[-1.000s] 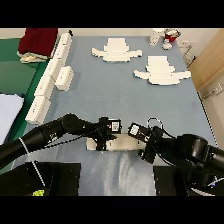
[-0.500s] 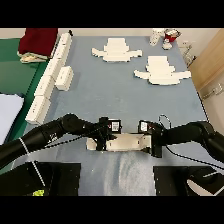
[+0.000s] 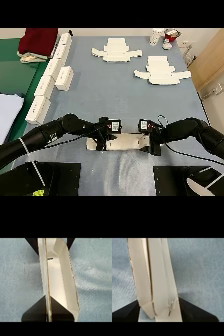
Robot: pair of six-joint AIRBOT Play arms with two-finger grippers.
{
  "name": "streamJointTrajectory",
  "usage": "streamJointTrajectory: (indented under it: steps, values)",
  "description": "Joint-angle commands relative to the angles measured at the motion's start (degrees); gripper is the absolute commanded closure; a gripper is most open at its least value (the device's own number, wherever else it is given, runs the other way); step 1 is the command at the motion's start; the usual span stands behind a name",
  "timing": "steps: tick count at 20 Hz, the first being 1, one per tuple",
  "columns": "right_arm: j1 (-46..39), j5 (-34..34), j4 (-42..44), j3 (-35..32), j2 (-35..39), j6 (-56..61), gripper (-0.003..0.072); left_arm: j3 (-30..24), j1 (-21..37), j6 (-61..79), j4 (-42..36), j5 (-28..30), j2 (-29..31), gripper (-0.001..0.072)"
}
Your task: Fold the box.
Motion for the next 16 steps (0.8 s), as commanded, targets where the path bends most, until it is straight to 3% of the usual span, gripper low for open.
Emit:
streamJointTrajectory:
  steps: [1,4,9,16]
  values:
    - [-0.2,0.2,0.3,0.0,-0.1,2.7,-0.0034,0.0,0.0,0.0,0.0,0.0,0.0,0.0696]
    - [0.4,3.8,0.6,0.0,-1.0,2.6,-0.0034,0.0,0.0,0.0,0.0,0.0,0.0,0.0695]
    - [5.7,4.3,0.0,0.0,-3.9,2.6,-0.0022,0.0,0.0,0.0,0.0,0.0,0.0,0.0696]
    - [5.9,5.6,-2.2,-1.8,-3.9,-0.7,-0.0003,0.0,0.0,0.0,0.0,0.0,0.0,0.0696]
